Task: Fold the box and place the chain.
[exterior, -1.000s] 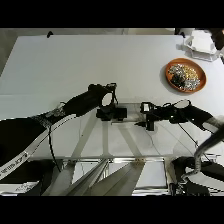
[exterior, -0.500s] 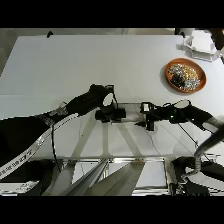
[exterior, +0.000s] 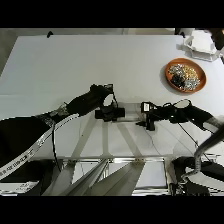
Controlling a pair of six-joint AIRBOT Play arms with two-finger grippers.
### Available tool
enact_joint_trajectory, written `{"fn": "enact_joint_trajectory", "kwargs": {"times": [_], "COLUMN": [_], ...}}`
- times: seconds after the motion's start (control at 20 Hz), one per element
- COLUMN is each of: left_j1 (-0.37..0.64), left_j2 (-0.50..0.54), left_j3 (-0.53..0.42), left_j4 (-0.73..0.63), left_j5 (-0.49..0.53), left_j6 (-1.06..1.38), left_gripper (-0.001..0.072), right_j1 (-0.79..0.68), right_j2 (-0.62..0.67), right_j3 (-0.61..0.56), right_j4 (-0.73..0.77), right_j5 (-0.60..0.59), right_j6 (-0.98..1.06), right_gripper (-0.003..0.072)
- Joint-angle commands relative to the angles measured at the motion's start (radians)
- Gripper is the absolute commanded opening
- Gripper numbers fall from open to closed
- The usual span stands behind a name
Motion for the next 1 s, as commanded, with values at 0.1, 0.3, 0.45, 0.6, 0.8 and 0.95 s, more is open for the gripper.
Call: {"fn": "enact_joint_trajectory", "kwargs": {"times": [0.1,0.3,0.45,0.6,0.8,0.95], "left_j1": [-0.021,-0.023,-0.023,-0.024,-0.023,-0.023], "left_j2": [-0.025,-0.027,-0.031,-0.036,-0.035,-0.035], "left_j3": [0.0,0.0,0.0,0.0,0.0,0.0], "left_j4": [-0.013,-0.012,-0.01,-0.009,-0.009,-0.009], "left_j5": [0.01,0.011,0.01,0.01,0.01,0.006], "left_j6": [-0.005,-0.005,-0.01,-0.023,-0.028,-0.051], "left_gripper": [0.0187,0.0203,0.0197,0.0072,0.0004,0.0003], "right_j1": [0.001,0.001,0.001,0.001,0.001,0.001], "right_j2": [0.0,0.0,0.0,0.0,0.0,0.0], "right_j3": [0.0,0.0,0.0,0.0,0.0,0.0], "right_j4": [0.001,0.001,0.001,0.0,0.0,0.001], "right_j5": [0.0,0.0,0.0,0.0,0.0,0.0], "right_j6": [0.0,0.0,0.0,0.0,0.0,0.0], "right_gripper": [0.048,0.048,0.048,0.048,0.048,0.048]}}
